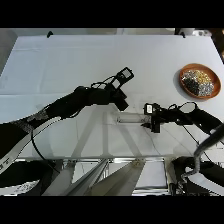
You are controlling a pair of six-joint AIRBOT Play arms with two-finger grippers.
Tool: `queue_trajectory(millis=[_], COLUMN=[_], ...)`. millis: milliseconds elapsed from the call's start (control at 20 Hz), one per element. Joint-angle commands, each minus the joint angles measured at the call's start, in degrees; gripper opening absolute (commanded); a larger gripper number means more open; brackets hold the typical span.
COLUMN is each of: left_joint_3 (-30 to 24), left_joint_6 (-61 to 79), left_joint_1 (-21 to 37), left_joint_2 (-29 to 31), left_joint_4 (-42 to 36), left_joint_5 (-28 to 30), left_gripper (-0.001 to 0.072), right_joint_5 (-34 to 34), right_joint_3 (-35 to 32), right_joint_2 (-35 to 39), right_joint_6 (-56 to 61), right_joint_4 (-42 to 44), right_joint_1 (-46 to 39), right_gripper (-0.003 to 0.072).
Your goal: Fold the box and place the chain.
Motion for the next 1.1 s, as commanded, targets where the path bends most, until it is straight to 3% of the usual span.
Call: queue_trajectory(millis=[0,400,600,700,900,1050], left_joint_3=[-0.17,-0.17,-0.15,-0.15,-0.15,-0.39], left_joint_6=[-1.86,-1.64,-1.68,-1.70,-1.77,-1.73], left_joint_1=[0.63,-1.36,-0.57,0.20,1.57,2.27], left_joint_2=[-1.99,-2.47,1.97,5.42,12.28,14.71], left_joint_4=[-0.07,0.20,3.63,7.23,13.88,14.86], left_joint_5=[0.39,-0.09,-0.07,3.98,18.60,26.12], left_gripper=[0.0006,0.0006,0.0006,0.0006,0.0006,0.0005], right_joint_5=[0.17,0.15,0.15,0.17,0.15,0.15], right_joint_3=[-0.02,-0.02,-0.02,-0.02,-0.02,-0.02], right_joint_2=[0.02,0.02,0.02,0.02,0.02,0.02], right_joint_6=[-0.07,-0.07,-0.07,-0.07,-0.07,-0.07], right_joint_4=[-0.13,-0.11,-0.11,-0.11,-0.11,-0.11], right_joint_1=[-0.02,-0.02,-0.02,-0.02,-0.02,-0.02], right_gripper=[0.0437,0.0437,0.0437,0.0437,0.0437,0.0437])
